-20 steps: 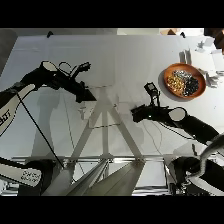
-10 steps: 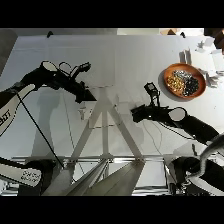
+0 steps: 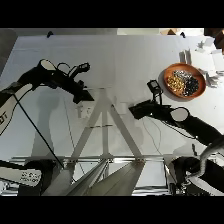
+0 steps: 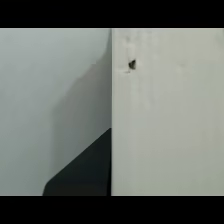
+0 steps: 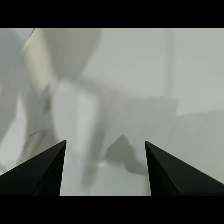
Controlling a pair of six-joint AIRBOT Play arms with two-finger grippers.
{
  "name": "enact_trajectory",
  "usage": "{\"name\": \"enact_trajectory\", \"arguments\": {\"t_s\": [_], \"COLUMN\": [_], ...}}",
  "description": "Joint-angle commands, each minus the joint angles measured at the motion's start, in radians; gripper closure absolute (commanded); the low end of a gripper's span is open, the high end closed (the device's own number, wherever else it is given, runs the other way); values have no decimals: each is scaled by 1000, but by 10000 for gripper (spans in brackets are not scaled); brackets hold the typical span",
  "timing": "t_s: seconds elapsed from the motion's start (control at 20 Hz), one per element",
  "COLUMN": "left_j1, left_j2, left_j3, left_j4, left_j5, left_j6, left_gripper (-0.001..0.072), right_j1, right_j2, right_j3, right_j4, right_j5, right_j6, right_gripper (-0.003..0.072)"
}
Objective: Fold the box and place the chain.
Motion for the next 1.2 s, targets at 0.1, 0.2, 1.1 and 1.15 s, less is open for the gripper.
{"name": "enact_trajectory", "arguments": {"t_s": [0.1, 0.2, 1.1, 1.15], "left_j1": [28, 0, -61, -61], "left_j2": [186, 257, 31, 31], "left_j3": [1, -8, -230, -230], "left_j4": [28, 27, -193, -169], "left_j5": [-118, -121, 311, 317], "left_j6": [123, 173, 370, 369], "left_gripper": [711, 712, 706, 706], "right_j1": [-42, -79, -114, -114], "right_j2": [164, 223, 285, 285], "right_j3": [4, 3, 3, 3], "right_j4": [-4, -8, -8, -8], "right_j5": [-180, -173, -170, -170], "right_j6": [2, 3, 2, 2], "right_gripper": [133, 133, 134, 134]}}
